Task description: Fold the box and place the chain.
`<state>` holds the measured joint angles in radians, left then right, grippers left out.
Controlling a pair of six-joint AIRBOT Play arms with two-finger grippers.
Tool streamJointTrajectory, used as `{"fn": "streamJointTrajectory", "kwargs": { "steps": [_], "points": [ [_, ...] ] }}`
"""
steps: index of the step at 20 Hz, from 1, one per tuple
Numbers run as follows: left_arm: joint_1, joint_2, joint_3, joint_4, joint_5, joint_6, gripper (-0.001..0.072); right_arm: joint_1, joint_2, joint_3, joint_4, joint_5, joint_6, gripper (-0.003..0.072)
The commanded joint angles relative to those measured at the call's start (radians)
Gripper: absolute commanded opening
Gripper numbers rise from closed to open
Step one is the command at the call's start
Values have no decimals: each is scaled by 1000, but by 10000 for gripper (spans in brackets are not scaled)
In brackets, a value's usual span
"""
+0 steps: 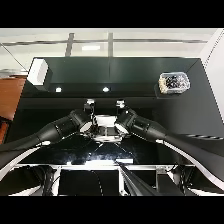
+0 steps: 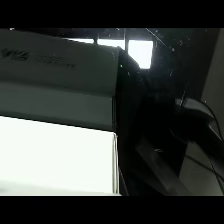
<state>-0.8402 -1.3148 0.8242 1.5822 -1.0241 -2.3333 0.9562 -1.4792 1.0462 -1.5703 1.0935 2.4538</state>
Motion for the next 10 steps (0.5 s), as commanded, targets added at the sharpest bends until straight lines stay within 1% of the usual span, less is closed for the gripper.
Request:
{"fn": "streamJointTrajectory", "kwargs": {
  "steps": [1, 3, 4, 5, 10],
  "points": [
    [-1, 0, 1, 1, -2, 0, 29, -2, -7, 2, -2, -1, 4, 226],
    [-1, 0, 1, 0, -2, 0, 30, -2, -7, 2, -5, -2, 4, 213],
    [-1, 0, 1, 0, -2, 0, 30, -2, -7, 2, -5, -6, 4, 111],
    [-1, 0, 1, 0, -2, 0, 30, -2, -7, 2, -1, -17, 4, 27],
    [-1, 0, 1, 0, -2, 0, 30, -2, -7, 3, 0, -18, 49, 27]
  ]
}}
